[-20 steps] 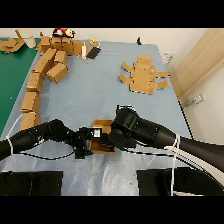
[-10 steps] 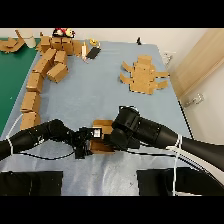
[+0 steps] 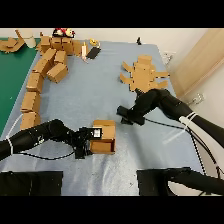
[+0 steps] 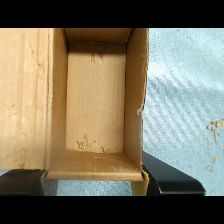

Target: Fold the box.

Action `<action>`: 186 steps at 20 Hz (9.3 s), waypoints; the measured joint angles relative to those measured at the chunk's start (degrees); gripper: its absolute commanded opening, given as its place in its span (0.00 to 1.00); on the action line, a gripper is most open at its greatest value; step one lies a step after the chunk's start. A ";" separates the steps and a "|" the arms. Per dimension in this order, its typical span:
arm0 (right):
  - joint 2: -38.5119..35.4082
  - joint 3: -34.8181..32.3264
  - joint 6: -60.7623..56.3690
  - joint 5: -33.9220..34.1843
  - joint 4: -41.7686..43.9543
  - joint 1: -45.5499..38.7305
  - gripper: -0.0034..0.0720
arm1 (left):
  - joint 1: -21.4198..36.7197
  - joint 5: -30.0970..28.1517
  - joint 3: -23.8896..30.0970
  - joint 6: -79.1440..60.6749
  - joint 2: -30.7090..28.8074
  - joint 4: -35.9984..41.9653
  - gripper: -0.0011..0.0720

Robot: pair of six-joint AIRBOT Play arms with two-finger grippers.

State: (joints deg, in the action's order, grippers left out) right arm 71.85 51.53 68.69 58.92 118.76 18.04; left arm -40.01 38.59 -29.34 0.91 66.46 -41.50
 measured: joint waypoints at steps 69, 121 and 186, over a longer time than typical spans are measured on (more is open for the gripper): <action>-27.19 -28.65 66.42 -35.32 -21.09 41.62 0.65 | 0.00 0.00 0.00 0.00 0.00 -0.02 0.63; -25.90 -27.63 58.36 -35.74 -32.81 45.07 0.28 | 0.02 -0.02 0.00 -0.02 0.00 -0.02 0.63; -33.33 -41.33 -25.90 -62.55 0.02 47.58 0.05 | 0.00 0.00 0.00 0.00 0.00 0.00 0.63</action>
State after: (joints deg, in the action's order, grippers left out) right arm 38.52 10.20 42.78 -3.64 118.78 65.63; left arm -40.01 38.59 -29.34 0.91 66.46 -41.50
